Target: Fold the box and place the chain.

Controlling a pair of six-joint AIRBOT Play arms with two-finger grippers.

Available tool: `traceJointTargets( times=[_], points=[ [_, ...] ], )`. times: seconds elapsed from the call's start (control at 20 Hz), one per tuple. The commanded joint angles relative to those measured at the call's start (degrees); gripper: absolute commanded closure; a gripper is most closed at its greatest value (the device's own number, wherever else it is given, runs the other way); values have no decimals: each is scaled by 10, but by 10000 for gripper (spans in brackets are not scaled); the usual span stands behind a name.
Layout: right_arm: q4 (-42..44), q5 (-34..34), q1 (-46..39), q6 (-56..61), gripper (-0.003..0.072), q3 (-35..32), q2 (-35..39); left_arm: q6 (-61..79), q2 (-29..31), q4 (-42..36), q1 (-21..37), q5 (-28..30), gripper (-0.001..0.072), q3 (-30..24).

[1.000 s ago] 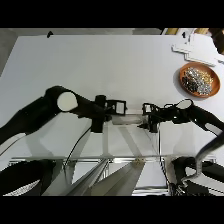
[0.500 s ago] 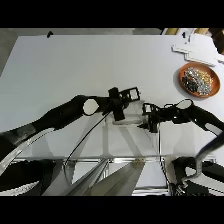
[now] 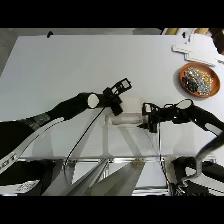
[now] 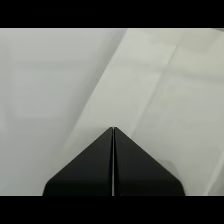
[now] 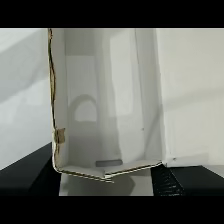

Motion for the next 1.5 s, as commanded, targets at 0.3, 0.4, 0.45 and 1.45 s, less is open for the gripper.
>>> traceJointTargets(
  times=[0.3,0.4,0.45,1.45],
  points=[
    [0,1,0,0,285,0,0,-6,140,156,39,-287,704,-4],
    [0,1,0,0,285,0,0,-6,130,158,35,-287,703,-19],
    [0,1,0,0,285,0,0,-6,121,154,32,-283,703,-24],
    [0,1,0,0,285,0,0,121,93,176,48,-331,473,-30]
  ],
)
